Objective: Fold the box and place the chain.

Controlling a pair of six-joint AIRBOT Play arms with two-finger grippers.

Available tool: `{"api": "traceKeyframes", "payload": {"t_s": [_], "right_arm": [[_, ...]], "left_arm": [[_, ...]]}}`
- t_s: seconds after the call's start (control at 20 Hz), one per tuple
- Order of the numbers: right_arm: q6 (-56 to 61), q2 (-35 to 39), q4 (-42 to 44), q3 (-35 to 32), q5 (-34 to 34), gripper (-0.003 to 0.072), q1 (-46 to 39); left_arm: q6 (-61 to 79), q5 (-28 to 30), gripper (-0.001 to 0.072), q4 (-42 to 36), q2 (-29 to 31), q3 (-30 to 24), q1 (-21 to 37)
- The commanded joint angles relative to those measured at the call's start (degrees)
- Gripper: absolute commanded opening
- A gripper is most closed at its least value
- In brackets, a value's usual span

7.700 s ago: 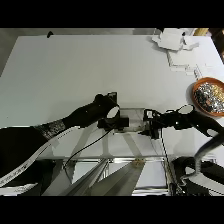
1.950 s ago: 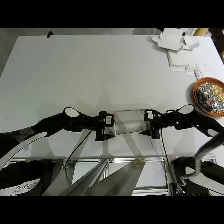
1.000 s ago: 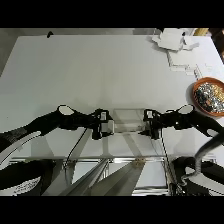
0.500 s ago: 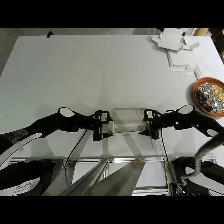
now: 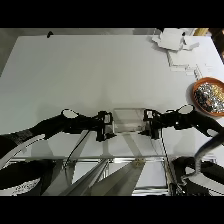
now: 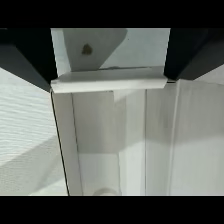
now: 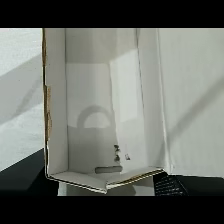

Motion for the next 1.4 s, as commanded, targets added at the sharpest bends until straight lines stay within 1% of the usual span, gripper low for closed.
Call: {"api": "traceKeyframes", "payload": {"t_s": [0.0, 0.3, 0.35, 0.4, 0.45, 0.5, 0.55, 1.35], "right_arm": [[0.02, 0.02, 0.00, 0.00, 0.00, 0.0466, 0.00], [0.02, 0.02, 0.00, 0.00, 0.00, 0.0466, 0.00], [0.02, 0.02, 0.00, 0.00, 0.00, 0.0466, 0.00], [0.02, 0.02, 0.00, 0.00, 0.00, 0.0466, 0.00], [0.02, 0.02, 0.00, 0.00, 0.00, 0.0466, 0.00], [0.02, 0.02, 0.00, 0.00, 0.00, 0.0466, 0.00], [0.02, 0.02, 0.00, 0.00, 0.00, 0.0466, 0.00], [0.02, 0.02, 0.00, 0.00, 0.00, 0.0466, 0.00]], "left_arm": [[0.57, 1.88, 0.0699, -0.70, -0.04, 0.11, -1.31], [0.59, 1.92, 0.0693, -0.79, -0.07, 0.11, -1.31], [0.61, 1.90, 0.0679, -0.79, -0.07, 0.11, -1.31], [0.63, 1.88, 0.0562, -0.79, -0.07, 0.11, -1.31], [0.68, 1.86, 0.0390, -0.76, -0.07, 0.11, -1.31], [0.70, 1.86, 0.0195, -0.79, -0.07, 0.11, -1.31], [0.76, 1.84, 0.0138, -0.79, -0.07, 0.11, -1.31], [0.76, 1.75, 0.0140, -0.83, -0.02, 0.11, -1.29]]}}
